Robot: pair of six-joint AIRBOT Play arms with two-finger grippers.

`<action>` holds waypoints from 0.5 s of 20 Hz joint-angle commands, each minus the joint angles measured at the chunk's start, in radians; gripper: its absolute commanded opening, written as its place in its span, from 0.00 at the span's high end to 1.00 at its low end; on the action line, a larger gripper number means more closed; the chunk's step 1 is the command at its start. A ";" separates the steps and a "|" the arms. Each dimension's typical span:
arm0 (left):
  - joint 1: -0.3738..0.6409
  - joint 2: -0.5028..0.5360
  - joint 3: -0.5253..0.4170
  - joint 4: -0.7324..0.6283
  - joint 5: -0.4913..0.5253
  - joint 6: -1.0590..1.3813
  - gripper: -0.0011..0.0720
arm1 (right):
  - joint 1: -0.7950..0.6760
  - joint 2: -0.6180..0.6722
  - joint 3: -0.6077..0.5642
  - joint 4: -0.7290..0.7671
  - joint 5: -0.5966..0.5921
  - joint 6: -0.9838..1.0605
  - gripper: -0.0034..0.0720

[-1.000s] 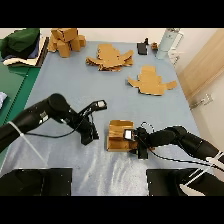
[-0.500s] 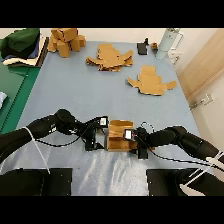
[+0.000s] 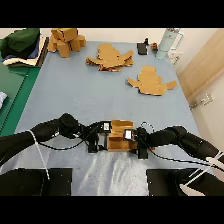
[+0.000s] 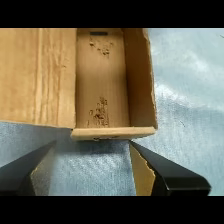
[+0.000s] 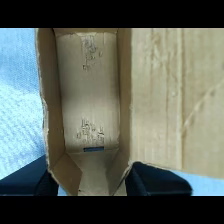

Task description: Fold the box.

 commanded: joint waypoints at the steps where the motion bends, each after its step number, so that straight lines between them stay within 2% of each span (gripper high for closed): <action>1: -0.013 0.037 -0.037 -0.041 0.043 0.026 0.02 | 0.000 0.001 -0.001 0.001 0.000 0.000 0.24; 7: -0.018 0.074 -0.084 -0.051 0.044 0.040 0.02 | 0.000 0.001 -0.001 0.000 0.000 0.000 0.24; 10: -0.070 0.074 -0.083 -0.090 0.101 0.040 0.02 | 0.000 0.001 -0.001 0.000 0.000 0.000 0.24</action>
